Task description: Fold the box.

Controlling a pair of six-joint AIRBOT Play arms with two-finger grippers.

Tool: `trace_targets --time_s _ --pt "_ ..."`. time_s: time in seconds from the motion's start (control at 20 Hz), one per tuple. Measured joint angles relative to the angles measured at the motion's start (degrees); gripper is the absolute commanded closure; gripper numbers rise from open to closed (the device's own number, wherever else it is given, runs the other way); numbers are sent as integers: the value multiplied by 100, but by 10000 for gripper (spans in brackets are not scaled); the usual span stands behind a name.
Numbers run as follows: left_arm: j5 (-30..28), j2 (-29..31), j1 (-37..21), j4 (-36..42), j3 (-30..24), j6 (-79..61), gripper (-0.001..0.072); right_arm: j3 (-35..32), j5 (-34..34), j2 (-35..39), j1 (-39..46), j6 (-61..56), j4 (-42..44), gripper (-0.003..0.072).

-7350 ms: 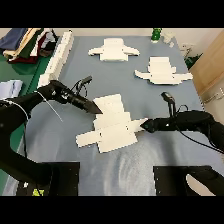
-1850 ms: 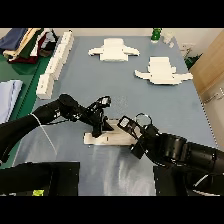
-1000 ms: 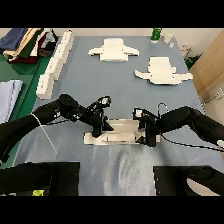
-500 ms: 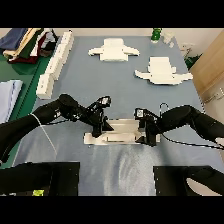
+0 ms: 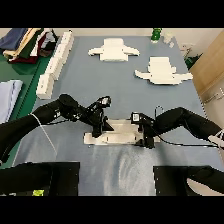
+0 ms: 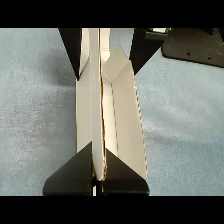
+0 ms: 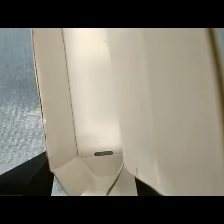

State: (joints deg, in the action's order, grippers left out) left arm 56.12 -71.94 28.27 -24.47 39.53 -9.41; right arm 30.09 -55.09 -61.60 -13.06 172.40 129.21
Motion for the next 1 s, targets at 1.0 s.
trace_targets --time_s 1.0 --pt "-2 0 0 4 0 0 695 -155 479 -223 -138 4 -197 130"
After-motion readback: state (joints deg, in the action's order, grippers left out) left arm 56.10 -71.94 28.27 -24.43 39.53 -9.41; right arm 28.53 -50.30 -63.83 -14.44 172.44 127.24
